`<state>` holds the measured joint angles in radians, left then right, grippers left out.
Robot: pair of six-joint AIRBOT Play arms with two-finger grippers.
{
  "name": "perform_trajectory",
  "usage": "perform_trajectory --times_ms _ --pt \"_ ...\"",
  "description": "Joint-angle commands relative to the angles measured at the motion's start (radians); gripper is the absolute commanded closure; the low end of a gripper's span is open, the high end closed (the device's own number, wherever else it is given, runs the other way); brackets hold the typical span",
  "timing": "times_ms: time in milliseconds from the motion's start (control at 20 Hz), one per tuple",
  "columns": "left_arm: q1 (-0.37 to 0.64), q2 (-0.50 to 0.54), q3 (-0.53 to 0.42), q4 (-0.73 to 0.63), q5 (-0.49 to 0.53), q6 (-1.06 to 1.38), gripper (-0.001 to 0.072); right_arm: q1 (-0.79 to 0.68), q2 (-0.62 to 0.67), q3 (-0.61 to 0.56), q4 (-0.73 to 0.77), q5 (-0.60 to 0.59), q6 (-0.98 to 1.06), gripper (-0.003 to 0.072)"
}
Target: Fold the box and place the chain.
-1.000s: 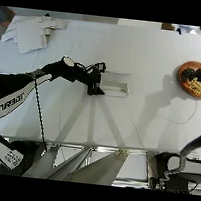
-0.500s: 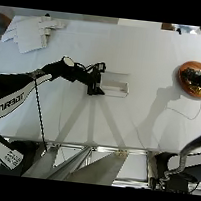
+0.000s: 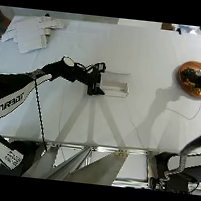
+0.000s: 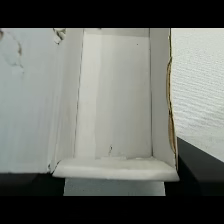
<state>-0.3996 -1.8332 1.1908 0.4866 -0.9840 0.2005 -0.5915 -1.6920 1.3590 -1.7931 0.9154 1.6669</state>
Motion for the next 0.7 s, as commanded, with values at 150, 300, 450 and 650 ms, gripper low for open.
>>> perform_trajectory --times_ms 150,300,450,650 --pt "0.000 0.000 0.000 0.000 0.000 0.000 0.0372 0.095 0.162 0.001 0.027 0.105 -0.037 0.0672" --pt "0.000 0.000 0.000 0.000 0.000 0.000 0.0372 0.197 0.204 0.001 0.053 0.232 -0.053 0.0673" --pt "0.000 0.000 0.000 0.000 0.000 0.000 0.0372 0.332 0.248 0.000 0.050 0.293 -0.076 0.0673" --pt "0.000 0.000 0.000 0.000 0.000 0.000 0.0372 0.505 0.293 0.000 0.047 0.327 -0.079 0.0673"
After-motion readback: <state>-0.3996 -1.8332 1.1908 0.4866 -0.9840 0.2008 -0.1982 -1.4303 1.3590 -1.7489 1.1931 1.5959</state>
